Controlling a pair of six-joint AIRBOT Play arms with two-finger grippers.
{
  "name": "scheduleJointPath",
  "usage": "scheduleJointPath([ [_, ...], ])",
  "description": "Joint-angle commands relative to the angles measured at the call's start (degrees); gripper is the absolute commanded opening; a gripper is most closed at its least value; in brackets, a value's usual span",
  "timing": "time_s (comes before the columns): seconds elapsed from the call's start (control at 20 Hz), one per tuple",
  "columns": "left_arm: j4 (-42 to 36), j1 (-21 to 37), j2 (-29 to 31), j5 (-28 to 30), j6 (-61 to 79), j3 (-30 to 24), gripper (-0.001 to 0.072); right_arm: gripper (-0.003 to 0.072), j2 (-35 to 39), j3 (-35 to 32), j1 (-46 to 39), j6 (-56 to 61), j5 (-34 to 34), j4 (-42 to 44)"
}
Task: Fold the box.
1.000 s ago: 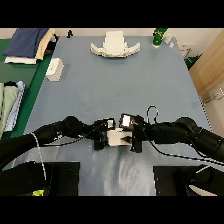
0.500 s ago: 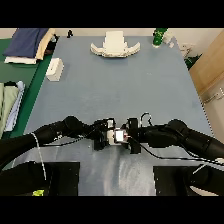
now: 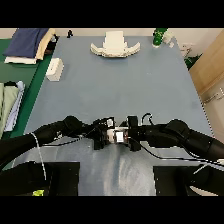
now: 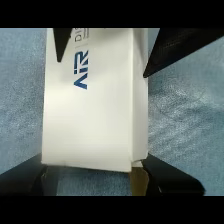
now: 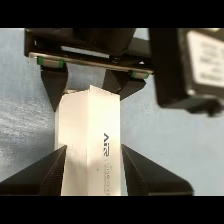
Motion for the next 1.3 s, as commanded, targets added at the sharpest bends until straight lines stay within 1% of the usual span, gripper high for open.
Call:
scheduleJointPath([
  [0.0,0.1,0.0,0.0,-0.2,0.2,0.0,0.0444,0.0508,1.9,0.1,0.0,0.1,0.8,-0.1],
  [0.35,0.0,0.0,0.0,-0.2,0.2,0.0,0.0444,0.0499,2.2,0.0,0.0,0.1,0.8,0.1],
  [0.4,0.0,0.0,0.0,-0.2,0.2,0.0,0.0444,0.0457,2.1,0.0,0.0,0.1,0.8,0.1],
  [0.45,0.0,0.0,0.0,-0.2,0.2,0.0,0.0444,0.036,1.6,0.0,0.0,0.1,0.9,0.1],
  [0.6,0.0,0.0,0.0,-0.2,0.2,0.0,0.0444,0.0331,-0.9,0.0,0.0,0.1,0.8,1.0],
  [0.8,0.0,0.0,0.0,-0.2,0.2,0.0,0.0444,0.0331,-2.0,0.0,0.0,-1.3,-0.8,5.0],
  [1.15,0.0,0.0,0.0,-0.2,0.2,0.0,0.0444,0.0342,-1.6,0.0,0.0,-1.3,-3.7,5.8],
  [1.2,0.0,0.0,0.0,-0.2,0.2,0.0,0.0444,0.0365,-0.9,0.1,0.0,-1.3,-3.6,5.7],
  [1.25,0.1,0.0,0.0,-0.2,0.2,0.0,0.0444,0.0452,-0.1,0.1,0.0,-1.3,-3.2,5.7],
])
